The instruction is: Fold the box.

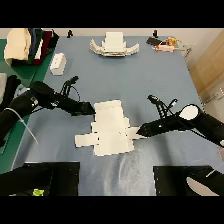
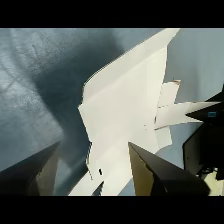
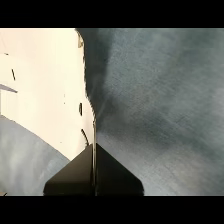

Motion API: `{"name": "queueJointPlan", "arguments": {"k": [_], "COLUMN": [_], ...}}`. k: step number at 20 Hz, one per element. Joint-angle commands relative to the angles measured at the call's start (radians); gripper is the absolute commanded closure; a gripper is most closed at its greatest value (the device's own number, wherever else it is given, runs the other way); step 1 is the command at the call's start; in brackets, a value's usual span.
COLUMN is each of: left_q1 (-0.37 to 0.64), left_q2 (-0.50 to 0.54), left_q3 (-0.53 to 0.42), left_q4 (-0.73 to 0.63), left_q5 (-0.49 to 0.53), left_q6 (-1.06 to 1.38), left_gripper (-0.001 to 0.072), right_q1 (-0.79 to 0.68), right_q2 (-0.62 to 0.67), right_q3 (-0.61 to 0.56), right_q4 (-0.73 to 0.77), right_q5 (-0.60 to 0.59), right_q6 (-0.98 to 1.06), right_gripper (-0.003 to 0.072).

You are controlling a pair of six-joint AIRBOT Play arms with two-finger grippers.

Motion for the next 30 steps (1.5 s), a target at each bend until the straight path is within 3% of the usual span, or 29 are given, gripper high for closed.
{"name": "queueJointPlan", "arguments": {"k": [1, 5, 7, 8, 9, 10, 14, 15, 16, 20, 21, 23, 24, 27, 30], "left_q1": [0.002, -0.003, -0.018, -0.026, -0.027, -0.026, -0.027, -0.026, -0.026, -0.026, -0.026, -0.026, -0.026, -0.026, -0.026], "left_q2": [-0.121, -0.22, -0.262, -0.283, -0.299, -0.308, -0.311, -0.311, -0.311, -0.311, -0.311, -0.311, -0.311, -0.311, -0.309], "left_q3": [0.005, 0.035, 0.061, 0.077, 0.087, 0.09, 0.09, 0.09, 0.09, 0.09, 0.09, 0.09, 0.09, 0.09, 0.113], "left_q4": [-0.084, -0.196, -0.243, -0.237, -0.232, -0.232, -0.232, -0.232, -0.232, -0.246, -0.246, -0.247, -0.247, -0.256, -0.266], "left_q5": [-0.008, -0.013, -0.068, -0.111, -0.164, -0.206, -0.22, -0.218, -0.222, -0.218, -0.218, -0.221, -0.224, -0.24, -0.256], "left_q6": [0.132, 0.272, 0.35, 0.362, 0.385, 0.407, 0.447, 0.458, 0.487, 0.516, 0.52, 0.523, 0.521, 0.515, 0.66], "left_gripper": [0.0078, 0.0078, 0.0079, 0.018, 0.0376, 0.0426, 0.0431, 0.062, 0.0695, 0.0695, 0.0695, 0.0695, 0.0695, 0.0695, 0.0695], "right_q1": [0.02, 0.02, 0.02, 0.02, 0.02, 0.02, 0.02, 0.02, 0.02, 0.02, 0.02, 0.02, 0.018, 0.018, 0.018], "right_q2": [0.001, 0.001, 0.001, 0.001, 0.001, 0.001, -0.001, -0.001, -0.001, -0.001, -0.001, -0.001, -0.001, -0.001, -0.001], "right_q3": [0.0, 0.0, 0.0, 0.0, 0.0, 0.0, 0.0, 0.0, 0.0, 0.0, 0.0, 0.0, 0.0, 0.024, 0.063], "right_q4": [-0.007, -0.008, -0.009, -0.012, -0.012, -0.012, -0.013, -0.013, -0.015, -0.015, -0.015, -0.03, -0.056, -0.218, -0.459], "right_q5": [-0.031, -0.034, -0.034, -0.034, -0.034, -0.034, -0.034, -0.034, -0.034, -0.034, -0.034, -0.039, -0.046, -0.074, -0.112], "right_q6": [0.001, 0.0, 0.0, 0.0, 0.001, 0.001, 0.001, 0.001, 0.001, 0.0, 0.0, 0.0, 0.0, 0.041, 0.189], "right_gripper": [0.0684, 0.0684, 0.0684, 0.0684, 0.0684, 0.0684, 0.0684, 0.0684, 0.0684, 0.0681, 0.0633, 0.0414, 0.0362, 0.0362, 0.0362]}}
